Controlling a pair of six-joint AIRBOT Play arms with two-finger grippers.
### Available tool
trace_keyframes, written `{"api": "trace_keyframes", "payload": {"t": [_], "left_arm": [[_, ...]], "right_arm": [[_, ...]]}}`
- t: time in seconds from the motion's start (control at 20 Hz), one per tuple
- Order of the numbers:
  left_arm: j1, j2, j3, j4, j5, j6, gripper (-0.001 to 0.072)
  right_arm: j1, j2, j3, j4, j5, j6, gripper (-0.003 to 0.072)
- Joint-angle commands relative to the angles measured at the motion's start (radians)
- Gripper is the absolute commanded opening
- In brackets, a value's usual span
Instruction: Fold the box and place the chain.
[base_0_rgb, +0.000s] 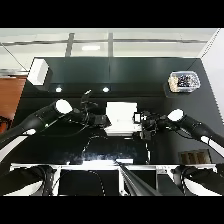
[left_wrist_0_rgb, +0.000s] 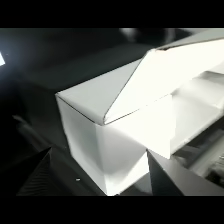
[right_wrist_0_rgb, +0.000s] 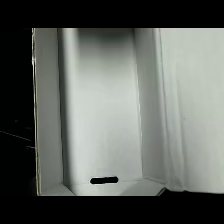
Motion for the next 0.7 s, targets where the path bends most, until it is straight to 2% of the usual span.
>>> {"api": "trace_keyframes", "payload": {"t": [0.0, 0.2, 0.5, 0.65], "left_arm": [[-0.090, -0.019, 0.071, 0.263, 0.022, -0.223, 0.0702], [-0.150, -0.082, 0.140, 0.418, -0.004, -0.374, 0.0691], [-0.222, -0.190, 0.280, 0.632, -0.172, -0.586, 0.0673], [-0.252, -0.218, 0.335, 0.665, -0.203, -0.663, 0.0673]], "right_arm": [[0.001, -0.001, 0.000, 0.000, -0.009, 0.000, 0.0490], [0.001, -0.001, 0.000, 0.000, -0.012, 0.000, 0.0490], [0.001, -0.001, 0.000, 0.000, -0.012, 0.000, 0.0490], [0.001, -0.001, 0.000, 0.000, -0.012, 0.000, 0.0490]]}}
